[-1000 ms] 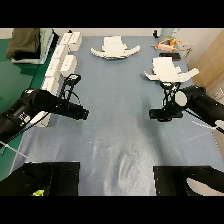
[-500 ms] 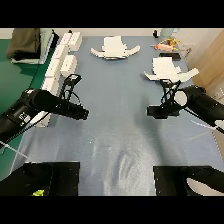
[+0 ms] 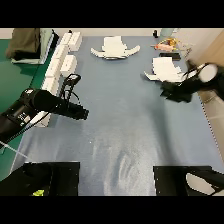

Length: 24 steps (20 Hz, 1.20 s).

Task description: Fold the box.

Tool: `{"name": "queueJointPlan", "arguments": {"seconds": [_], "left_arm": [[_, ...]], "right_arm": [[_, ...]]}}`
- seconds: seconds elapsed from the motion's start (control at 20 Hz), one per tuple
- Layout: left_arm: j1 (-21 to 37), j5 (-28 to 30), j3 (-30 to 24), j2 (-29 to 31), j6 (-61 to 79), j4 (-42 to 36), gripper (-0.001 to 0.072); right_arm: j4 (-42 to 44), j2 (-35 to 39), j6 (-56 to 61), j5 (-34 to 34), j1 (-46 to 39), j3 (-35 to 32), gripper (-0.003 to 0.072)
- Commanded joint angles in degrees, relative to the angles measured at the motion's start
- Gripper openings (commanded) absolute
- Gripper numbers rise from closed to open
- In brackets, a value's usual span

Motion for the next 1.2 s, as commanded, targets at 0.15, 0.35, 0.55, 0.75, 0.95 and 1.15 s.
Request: {"name": "queueJointPlan", "arguments": {"seconds": [0.15,0.35,0.55,0.75,0.95,1.15], "left_arm": [[0.0,0.0,0.0,0.0,0.0,0.0,0.0015],[0.0,0.0,0.0,0.0,0.0,0.0,0.0015],[0.0,0.0,0.0,0.0,0.0,0.0,0.0015],[0.0,0.0,0.0,0.0,0.0,0.0,0.0015],[0.0,0.0,0.0,0.1,0.0,0.0,0.0015],[0.0,0.0,0.0,0.1,0.0,0.0,0.0015]], "right_arm": [[5.1,-19.5,-16.9,4.3,-29.3,30.8,0.0441],[16.3,-34.8,-26.9,-5.2,-34.8,39.3,0.0440],[28.6,-46.9,-37.6,-10.7,-34.7,43.9,0.0440],[39.0,-54.5,-44.8,-12.7,-34.1,46.8,0.0440],[41.2,-57.3,-47.6,-14.5,-32.7,48.4,0.0440],[41.4,-57.3,-49.5,-15.5,-32.0,48.5,0.0358]]}}
